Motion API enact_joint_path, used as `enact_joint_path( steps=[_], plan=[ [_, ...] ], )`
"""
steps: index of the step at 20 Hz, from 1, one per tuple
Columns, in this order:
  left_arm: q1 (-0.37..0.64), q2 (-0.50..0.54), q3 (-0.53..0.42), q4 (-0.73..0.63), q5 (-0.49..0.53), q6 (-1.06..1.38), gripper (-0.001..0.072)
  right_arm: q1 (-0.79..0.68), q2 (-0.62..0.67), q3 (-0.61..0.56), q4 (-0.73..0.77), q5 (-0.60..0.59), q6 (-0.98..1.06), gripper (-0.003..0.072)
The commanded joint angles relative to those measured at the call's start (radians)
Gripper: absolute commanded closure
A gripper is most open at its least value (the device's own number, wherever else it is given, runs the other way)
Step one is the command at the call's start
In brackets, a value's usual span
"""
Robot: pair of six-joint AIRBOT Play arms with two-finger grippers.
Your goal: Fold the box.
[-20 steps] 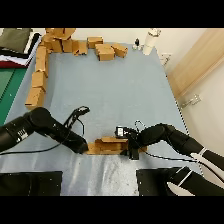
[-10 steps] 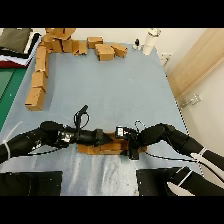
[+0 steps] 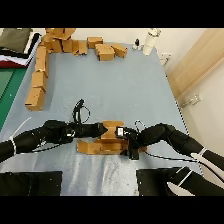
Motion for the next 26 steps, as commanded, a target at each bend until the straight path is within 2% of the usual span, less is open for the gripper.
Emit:
enact_joint_path(
  steps=[1, 5, 7, 13, 15, 17, 20, 26],
  plan=[
    [0.000, -0.029, 0.020, 0.200, 0.036, -0.129, 0.0701, 0.001, -0.001, 0.000, 0.000, 0.000, 0.000, 0.0189],
    [0.000, -0.076, 0.063, 0.434, -0.032, -0.331, 0.0700, 0.001, -0.001, 0.000, -0.001, 0.000, 0.000, 0.0189],
    [0.000, -0.084, 0.080, 0.500, -0.038, -0.382, 0.0701, 0.001, -0.001, 0.000, -0.001, 0.000, 0.000, 0.0189],
    [0.004, -0.085, 0.120, 0.521, -0.002, -0.377, 0.0700, 0.001, -0.001, 0.000, -0.001, 0.000, 0.000, 0.0189],
    [0.034, -0.085, 0.126, 0.551, -0.010, -0.378, 0.0699, 0.001, -0.001, 0.000, -0.002, 0.000, 0.000, 0.0189],
    [0.112, -0.080, 0.130, 0.551, -0.087, -0.382, 0.0699, 0.001, -0.001, 0.000, -0.002, 0.000, 0.000, 0.0189],
    [0.259, -0.036, 0.131, 0.537, -0.259, -0.349, 0.0699, 0.001, -0.001, 0.000, -0.004, 0.000, 0.000, 0.0188],
    [0.474, 0.098, 0.115, 0.563, -0.467, -0.038, 0.0700, 0.001, -0.001, 0.000, -0.005, 0.000, 0.000, 0.0189]
  ],
)
